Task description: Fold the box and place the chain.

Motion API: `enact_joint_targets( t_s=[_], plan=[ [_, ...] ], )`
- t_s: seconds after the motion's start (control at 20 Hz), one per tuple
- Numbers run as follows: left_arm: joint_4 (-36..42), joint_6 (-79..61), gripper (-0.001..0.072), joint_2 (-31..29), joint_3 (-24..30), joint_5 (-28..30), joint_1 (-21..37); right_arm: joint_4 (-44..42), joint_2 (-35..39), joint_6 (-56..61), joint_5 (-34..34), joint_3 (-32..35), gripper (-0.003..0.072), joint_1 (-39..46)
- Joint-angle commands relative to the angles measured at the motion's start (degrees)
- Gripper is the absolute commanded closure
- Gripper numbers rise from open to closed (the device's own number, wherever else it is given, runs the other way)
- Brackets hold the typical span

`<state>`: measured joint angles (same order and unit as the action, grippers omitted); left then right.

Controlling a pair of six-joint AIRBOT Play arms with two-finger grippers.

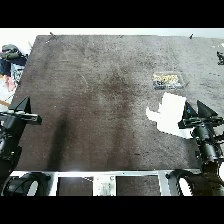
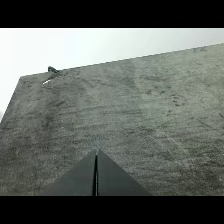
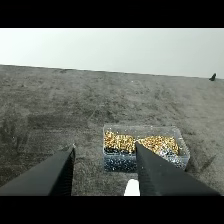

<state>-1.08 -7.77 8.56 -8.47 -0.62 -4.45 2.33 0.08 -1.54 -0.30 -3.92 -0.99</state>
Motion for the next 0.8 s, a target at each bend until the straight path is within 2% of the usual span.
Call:
enact_joint_targets(
  t_s=[0.0, 0.15, 0.25, 0.3, 0.4, 0.5, 0.6, 0.7, 0.75],
  plan=[
    [0.0, 0.0, 0.0697, 0.0, 0.1, 0.0, 0.0, 0.0, 0.0, 0.0, 0.1, 0.1, 0.0255, 0.0],
    [0.0, 0.0, 0.0697, 0.0, 0.1, 0.0, 0.0, 0.0, -0.1, 0.0, 1.3, -0.7, 0.0253, 0.0],
    [0.0, 0.0, 0.0697, 0.0, 0.1, 0.0, 0.0, -0.3, -3.0, 0.3, 0.2, -3.7, 0.0253, 0.0],
    [0.0, 0.0, 0.0697, 0.0, 0.1, 0.0, 0.0, -0.3, -6.2, 0.9, -0.8, -6.2, 0.0252, 0.0],
    [0.0, 0.0, 0.0697, 0.0, 0.1, 0.0, 0.0, -0.3, -14.6, 4.0, -3.1, -11.4, 0.0179, 0.0],
    [0.0, 0.0, 0.0697, 0.0, 0.1, 0.0, 0.0, -0.3, -26.0, 8.6, -3.1, -17.7, 0.0179, 0.4],
    [0.0, 0.0, 0.0697, 0.0, 0.1, 0.0, 0.0, -0.2, -36.7, 13.0, 2.6, -23.5, 0.018, 3.6],
    [0.0, 0.0, 0.0697, 0.0, 0.1, 0.0, 0.0, 1.4, -47.3, 18.3, 15.6, -28.8, 0.0179, 11.0],
    [0.0, 0.0, 0.0698, 0.0, 0.1, 0.0, 0.0, 4.8, -51.3, 22.6, 22.6, -30.9, 0.0179, 15.2]
  ],
)
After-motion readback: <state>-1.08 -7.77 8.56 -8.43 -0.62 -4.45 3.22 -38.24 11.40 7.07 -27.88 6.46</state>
